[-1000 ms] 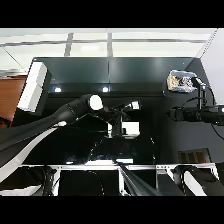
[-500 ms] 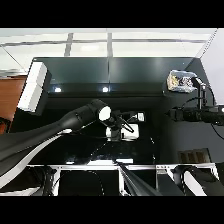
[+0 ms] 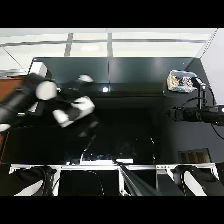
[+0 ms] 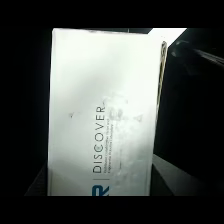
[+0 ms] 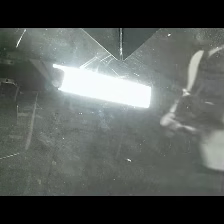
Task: Fold the box and place the chain.
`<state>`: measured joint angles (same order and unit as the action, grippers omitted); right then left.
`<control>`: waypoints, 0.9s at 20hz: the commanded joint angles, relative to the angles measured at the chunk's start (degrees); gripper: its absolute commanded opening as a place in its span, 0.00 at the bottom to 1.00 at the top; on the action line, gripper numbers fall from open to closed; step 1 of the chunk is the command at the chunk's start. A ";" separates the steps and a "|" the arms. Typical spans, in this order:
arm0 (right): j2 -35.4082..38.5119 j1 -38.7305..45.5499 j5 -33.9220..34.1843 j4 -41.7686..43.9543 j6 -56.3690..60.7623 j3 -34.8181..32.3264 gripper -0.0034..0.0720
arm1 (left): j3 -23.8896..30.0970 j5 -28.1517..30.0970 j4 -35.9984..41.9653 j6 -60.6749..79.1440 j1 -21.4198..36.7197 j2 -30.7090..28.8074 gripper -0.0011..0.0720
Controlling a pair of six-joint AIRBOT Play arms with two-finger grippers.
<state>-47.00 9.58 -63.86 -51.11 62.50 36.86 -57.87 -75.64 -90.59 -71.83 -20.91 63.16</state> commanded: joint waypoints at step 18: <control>0.02 0.00 1.25 0.28 4.20 -0.04 0.07 | 14.08 19.50 19.30 34.62 64.92 2.08 0.49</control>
<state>-47.00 9.58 -62.85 -50.85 65.69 36.84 -43.81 -61.56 -77.25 -43.90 43.68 61.67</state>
